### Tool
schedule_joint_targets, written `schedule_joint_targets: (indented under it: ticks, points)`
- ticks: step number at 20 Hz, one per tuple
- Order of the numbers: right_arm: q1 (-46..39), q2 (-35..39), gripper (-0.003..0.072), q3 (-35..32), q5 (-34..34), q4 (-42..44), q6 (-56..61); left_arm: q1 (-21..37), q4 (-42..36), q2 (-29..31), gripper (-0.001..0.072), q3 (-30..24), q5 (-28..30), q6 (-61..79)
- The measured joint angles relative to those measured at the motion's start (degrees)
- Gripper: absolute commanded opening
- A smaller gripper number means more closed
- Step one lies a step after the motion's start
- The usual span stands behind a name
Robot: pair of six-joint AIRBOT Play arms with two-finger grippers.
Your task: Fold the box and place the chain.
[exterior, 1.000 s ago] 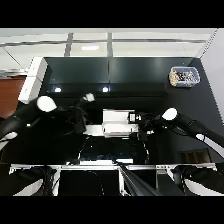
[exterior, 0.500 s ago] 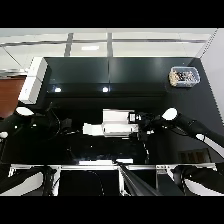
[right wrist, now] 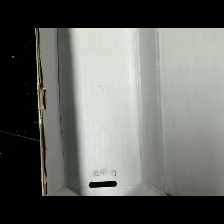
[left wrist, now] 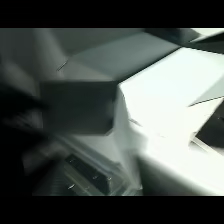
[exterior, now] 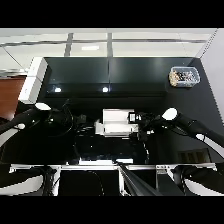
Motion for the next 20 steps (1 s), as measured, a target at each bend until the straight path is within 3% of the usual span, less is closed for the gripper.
schedule_joint_targets:
  ticks: [4, 6, 7, 15, 20]
  points:
    - [0.0, 0.0, 0.0133, 0.0, 0.0, 0.0, 0.0, -2.4, -0.7, -0.3, 0.0578, 4.0, -2.2, 0.3]
    - [0.0, 0.0, 0.0133, 0.0, 0.0, 0.0, 0.0, -4.8, -0.6, -0.4, 0.0413, 5.6, -2.5, -0.8]
    - [0.0, 0.0, 0.0133, 0.0, 0.0, 0.0, 0.0, -6.1, -0.3, -0.4, 0.0403, 6.3, -2.3, -1.5]
    - [0.0, 0.0, 0.0133, 0.0, 0.0, 0.0, 0.0, -15.8, 10.7, -0.4, 0.0403, 13.2, 1.3, -19.3]
    - [0.0, 0.0, 0.0133, 0.0, 0.0, 0.0, 0.0, -21.3, 22.1, -0.4, 0.0402, 16.5, 4.1, -33.0]
